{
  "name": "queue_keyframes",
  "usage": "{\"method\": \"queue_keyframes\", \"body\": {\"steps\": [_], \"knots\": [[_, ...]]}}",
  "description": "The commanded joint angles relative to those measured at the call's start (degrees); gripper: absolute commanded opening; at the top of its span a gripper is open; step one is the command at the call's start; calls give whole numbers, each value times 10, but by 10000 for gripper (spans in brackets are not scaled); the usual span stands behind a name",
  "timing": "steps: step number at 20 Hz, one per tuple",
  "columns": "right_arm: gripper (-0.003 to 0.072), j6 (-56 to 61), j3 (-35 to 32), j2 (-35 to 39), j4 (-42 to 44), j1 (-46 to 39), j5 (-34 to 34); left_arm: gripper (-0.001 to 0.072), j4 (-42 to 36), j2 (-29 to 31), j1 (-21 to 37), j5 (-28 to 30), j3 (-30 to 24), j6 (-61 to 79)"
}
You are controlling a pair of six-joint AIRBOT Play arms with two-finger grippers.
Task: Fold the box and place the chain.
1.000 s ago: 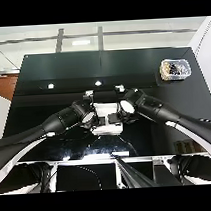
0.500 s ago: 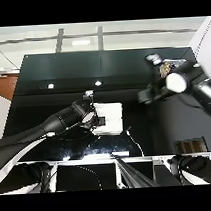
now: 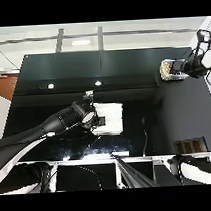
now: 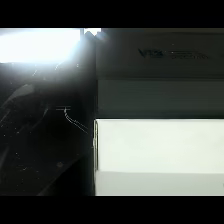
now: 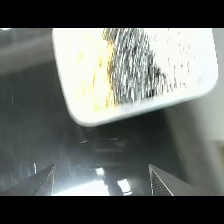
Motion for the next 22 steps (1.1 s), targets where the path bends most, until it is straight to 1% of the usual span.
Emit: {"method": "queue_keyframes", "body": {"steps": [1,2,3,4,6,8,11,14,22], "knots": [[571,12,119,-134,90,-45,36,33,-4,0,0,-3,0,0],[538,36,157,-170,92,-47,69,33,-4,0,0,-4,0,0],[538,66,190,-202,96,-47,97,33,-4,0,0,-3,0,0],[538,89,216,-226,110,-47,115,33,-4,0,0,-3,0,0],[538,133,245,-254,128,-47,128,32,-4,0,0,-3,0,0],[538,191,253,-266,130,-50,128,33,-4,0,0,-3,0,0],[538,226,253,-269,147,-56,104,33,-4,0,0,-4,0,0],[533,256,253,-270,148,-65,104,32,-4,0,0,-3,0,0],[530,267,253,-295,186,-64,81,33,-4,0,0,-3,0,0]]}}
